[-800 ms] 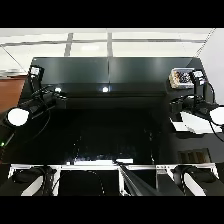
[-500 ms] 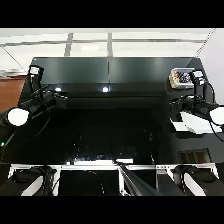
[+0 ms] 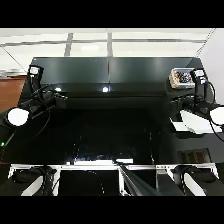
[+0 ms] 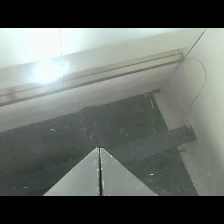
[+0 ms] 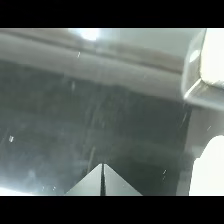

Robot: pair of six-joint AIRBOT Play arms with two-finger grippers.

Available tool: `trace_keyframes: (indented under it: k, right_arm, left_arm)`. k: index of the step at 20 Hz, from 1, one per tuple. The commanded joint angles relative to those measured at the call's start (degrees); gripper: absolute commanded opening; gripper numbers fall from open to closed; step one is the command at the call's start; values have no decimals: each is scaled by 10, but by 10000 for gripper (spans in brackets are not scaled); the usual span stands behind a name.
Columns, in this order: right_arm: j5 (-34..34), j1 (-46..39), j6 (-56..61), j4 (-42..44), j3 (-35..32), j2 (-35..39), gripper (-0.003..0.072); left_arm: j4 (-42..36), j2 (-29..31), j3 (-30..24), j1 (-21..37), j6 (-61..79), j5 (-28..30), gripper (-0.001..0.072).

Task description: Fold the box and place the chain.

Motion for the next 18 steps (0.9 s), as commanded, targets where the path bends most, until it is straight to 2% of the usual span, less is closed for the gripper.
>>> trace_keyframes:
  k: [1, 2, 3, 4, 6, 8, 11, 12, 15, 18]
  right_arm:
    - [-75, 0, 0, 18, 0, -2, 17]
    - [-111, 0, 1, 31, 0, -7, 47]
    - [-139, 0, 7, 46, 0, -12, 374]
    - [-152, 0, 9, 65, 0, -20, 720]
    - [-135, -3, 9, 73, 0, -39, 720]
    - [-125, -38, 27, 20, 9, -61, 720]
    - [-110, -191, 160, -88, 79, -109, 720]
    - [-80, -251, 180, -113, 118, -135, 720]
    - [92, -408, 187, -131, 271, -243, 720]
    - [256, -463, 150, -168, 402, -351, 720]
  left_arm:
    - [-5, -3, 0, 0, 0, 5, 31]
    - [-16, -11, 0, 0, 0, 27, 80]
    - [-23, -21, 0, 0, 0, 46, 343]
    - [-23, -34, 0, 0, -2, 62, 716]
    - [-25, -49, 0, 0, -5, 53, 717]
    - [-24, -52, 0, 1, -5, 23, 716]
    - [-17, -52, 0, 6, -5, -16, 715]
    - [-17, -50, 0, 7, -3, -22, 713]
    - [-16, -49, 0, 4, 14, -25, 712]
    - [-17, -49, 0, 4, 15, -14, 712]
